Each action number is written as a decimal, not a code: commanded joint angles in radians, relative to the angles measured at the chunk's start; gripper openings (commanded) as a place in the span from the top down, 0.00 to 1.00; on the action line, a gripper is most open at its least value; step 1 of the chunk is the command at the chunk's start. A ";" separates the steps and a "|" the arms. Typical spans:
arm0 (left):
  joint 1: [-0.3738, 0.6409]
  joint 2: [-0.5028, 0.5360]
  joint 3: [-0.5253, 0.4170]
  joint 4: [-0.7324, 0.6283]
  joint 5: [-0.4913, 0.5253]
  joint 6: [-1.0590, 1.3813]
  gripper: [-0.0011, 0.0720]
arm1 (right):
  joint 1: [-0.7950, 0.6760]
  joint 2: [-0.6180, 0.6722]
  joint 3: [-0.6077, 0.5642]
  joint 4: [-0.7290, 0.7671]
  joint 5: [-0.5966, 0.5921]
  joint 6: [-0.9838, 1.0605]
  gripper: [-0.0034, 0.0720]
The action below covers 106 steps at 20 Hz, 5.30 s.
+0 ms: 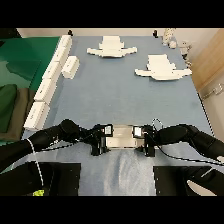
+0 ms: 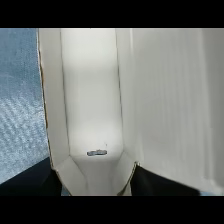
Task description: Fold the box.
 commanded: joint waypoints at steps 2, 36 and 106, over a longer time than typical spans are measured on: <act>0.000 -0.001 0.001 0.037 0.010 -0.040 0.04 | 0.000 0.000 0.001 0.000 0.000 0.000 0.27; 0.000 -0.001 0.001 0.042 0.033 -0.047 0.36 | 0.000 0.000 0.001 0.000 0.000 0.000 0.27; 0.000 -0.001 0.001 0.042 0.031 -0.047 0.36 | 0.069 0.219 0.251 -0.406 -0.479 0.959 0.47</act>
